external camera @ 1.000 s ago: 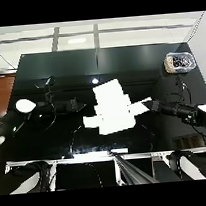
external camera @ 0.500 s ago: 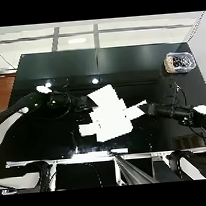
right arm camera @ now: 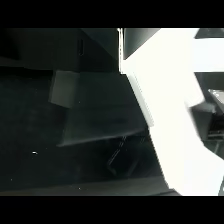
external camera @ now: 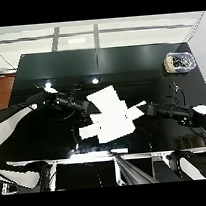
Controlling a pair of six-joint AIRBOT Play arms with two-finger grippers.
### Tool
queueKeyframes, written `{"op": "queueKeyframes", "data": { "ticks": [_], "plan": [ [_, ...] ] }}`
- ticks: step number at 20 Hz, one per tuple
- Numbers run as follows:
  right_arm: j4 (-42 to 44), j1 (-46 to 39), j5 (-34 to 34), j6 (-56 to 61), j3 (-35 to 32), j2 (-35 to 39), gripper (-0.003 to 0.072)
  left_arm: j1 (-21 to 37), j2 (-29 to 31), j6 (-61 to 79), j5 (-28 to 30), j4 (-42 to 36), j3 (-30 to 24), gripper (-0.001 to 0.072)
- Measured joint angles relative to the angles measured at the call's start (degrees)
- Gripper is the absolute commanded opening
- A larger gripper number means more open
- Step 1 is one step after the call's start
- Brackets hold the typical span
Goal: Fold the box and place the chain.
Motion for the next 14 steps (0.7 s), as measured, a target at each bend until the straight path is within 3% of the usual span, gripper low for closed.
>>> {"op": "queueKeyframes", "data": {
  "ticks": [1,2,3,5,6,7,8,14],
  "plan": [
    [-0.15,0.0,-0.02,0.0,0.0,0.0,0.0017,-0.11,-0.15,1.42,-0.63,0.2,0.04,0.0184],
    [-0.74,0.0,-0.09,-0.02,0.0,0.0,0.0017,-0.24,-0.28,2.71,-0.98,0.55,0.15,0.0082],
    [-1.38,0.0,-0.09,0.0,0.0,-0.02,0.0017,-0.35,-0.37,4.28,-1.49,0.66,0.2,0.0025],
    [-3.37,0.11,-0.04,0.0,0.02,0.0,0.002,-0.52,-0.42,6.95,-2.8,1.16,0.35,0.0025],
    [-4.85,0.2,0.04,0.0,0.22,0.0,0.0224,-0.63,-0.37,8.13,-2.75,1.33,0.44,0.0024],
    [-6.8,0.24,0.04,0.02,0.5,0.0,0.0565,-0.81,-0.17,8.94,-2.32,2.43,0.5,0.0024],
    [-9.16,0.28,0.5,0.09,1.18,0.0,0.0711,-1.03,0.22,9.7,-2.27,2.69,0.52,0.0023],
    [-24.06,0.31,9.86,2.91,13.9,0.0,0.0709,-4.02,8.46,14.67,1.36,4.5,0.44,0.0024]
  ]
}}
